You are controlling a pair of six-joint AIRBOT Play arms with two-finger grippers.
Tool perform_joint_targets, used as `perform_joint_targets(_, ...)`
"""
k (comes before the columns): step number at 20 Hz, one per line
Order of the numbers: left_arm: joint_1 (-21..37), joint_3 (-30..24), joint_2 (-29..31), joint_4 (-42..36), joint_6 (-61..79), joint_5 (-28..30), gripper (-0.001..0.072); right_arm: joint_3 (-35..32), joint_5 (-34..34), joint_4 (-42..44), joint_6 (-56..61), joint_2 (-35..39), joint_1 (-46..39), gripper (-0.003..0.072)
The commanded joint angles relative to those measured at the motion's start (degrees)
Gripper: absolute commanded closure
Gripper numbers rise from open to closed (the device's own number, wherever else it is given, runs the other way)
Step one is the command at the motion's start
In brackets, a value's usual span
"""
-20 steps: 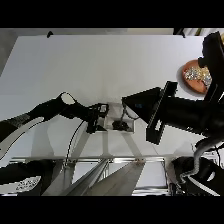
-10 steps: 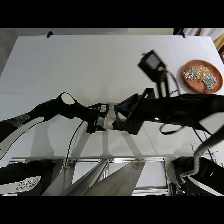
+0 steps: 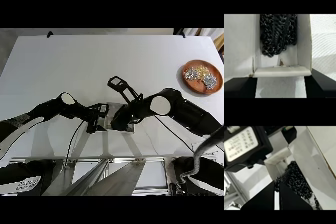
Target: Fold the box and place the chain.
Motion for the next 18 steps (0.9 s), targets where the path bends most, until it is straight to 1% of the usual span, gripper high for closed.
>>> perform_joint_targets(1, 0.02, 0.00, 0.02, 0.00, 0.02, 0.00, 0.0497, -1.03, 0.90, -0.83, 2.16, -1.79, 0.07, 0.0672)
perform_joint_targets(5, 0.02, 0.00, 0.02, 0.00, 0.02, 0.02, 0.0497, -2.93, 0.92, -7.08, 7.15, -1.79, 0.07, 0.0668)
perform_joint_targets(7, 0.04, 0.00, 0.02, 0.00, 0.02, 0.02, 0.0497, -2.99, 0.92, -8.37, 7.78, -1.79, 0.07, 0.0564)
perform_joint_targets(12, 0.02, 0.00, 0.02, 0.00, 0.02, 0.02, 0.0497, -2.62, 2.10, -9.07, 7.54, -1.03, 0.04, 0.0555)
perform_joint_targets(13, 0.02, 0.00, 0.02, 0.00, 0.02, 0.02, 0.0497, -1.79, 4.02, -10.27, 7.63, -0.07, -0.15, 0.0555)
perform_joint_targets(15, 0.04, 0.00, 0.02, 0.00, 0.02, -0.02, 0.0497, 0.72, 11.82, -12.20, 7.63, 2.93, -2.19, 0.0555)
perform_joint_targets(16, 0.04, -0.02, 0.02, 0.00, 0.02, 0.02, 0.0497, 1.49, 15.61, -13.53, 7.61, 4.96, -3.82, 0.0555)
perform_joint_targets(18, 0.04, 0.00, 0.02, 0.00, 0.02, 0.00, 0.0497, 1.57, 20.15, -17.62, 7.87, 10.34, -8.37, 0.0556)
